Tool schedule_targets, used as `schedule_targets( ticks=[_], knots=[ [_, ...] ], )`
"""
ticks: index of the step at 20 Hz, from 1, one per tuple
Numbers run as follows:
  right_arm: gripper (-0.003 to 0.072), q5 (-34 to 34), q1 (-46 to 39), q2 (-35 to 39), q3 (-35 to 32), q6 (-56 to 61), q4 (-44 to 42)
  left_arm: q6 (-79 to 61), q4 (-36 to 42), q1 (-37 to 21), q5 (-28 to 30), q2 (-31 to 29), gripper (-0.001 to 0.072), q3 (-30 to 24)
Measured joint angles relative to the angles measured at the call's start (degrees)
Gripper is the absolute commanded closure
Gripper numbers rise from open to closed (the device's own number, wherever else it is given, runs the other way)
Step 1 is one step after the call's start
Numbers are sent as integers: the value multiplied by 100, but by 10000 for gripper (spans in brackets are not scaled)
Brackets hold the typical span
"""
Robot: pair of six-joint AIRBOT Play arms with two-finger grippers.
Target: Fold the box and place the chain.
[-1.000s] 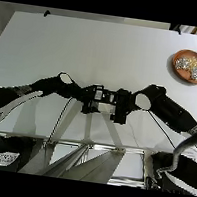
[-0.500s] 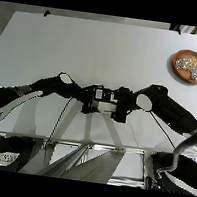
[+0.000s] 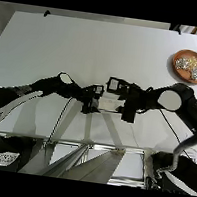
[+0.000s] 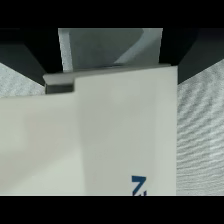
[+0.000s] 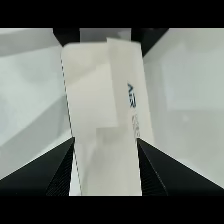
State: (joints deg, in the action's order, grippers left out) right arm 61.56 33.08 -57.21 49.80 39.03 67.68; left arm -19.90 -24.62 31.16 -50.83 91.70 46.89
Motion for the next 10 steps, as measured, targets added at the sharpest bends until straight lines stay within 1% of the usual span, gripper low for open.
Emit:
schedule_targets(
  ticks=[5,10],
  knots=[
    [278,212,-831,72,-463,-302,-278,0,0,0,0,0,502,0],
    [278,-59,-1060,-26,-728,-767,-479,-2,0,0,0,0,502,0]
  ],
)
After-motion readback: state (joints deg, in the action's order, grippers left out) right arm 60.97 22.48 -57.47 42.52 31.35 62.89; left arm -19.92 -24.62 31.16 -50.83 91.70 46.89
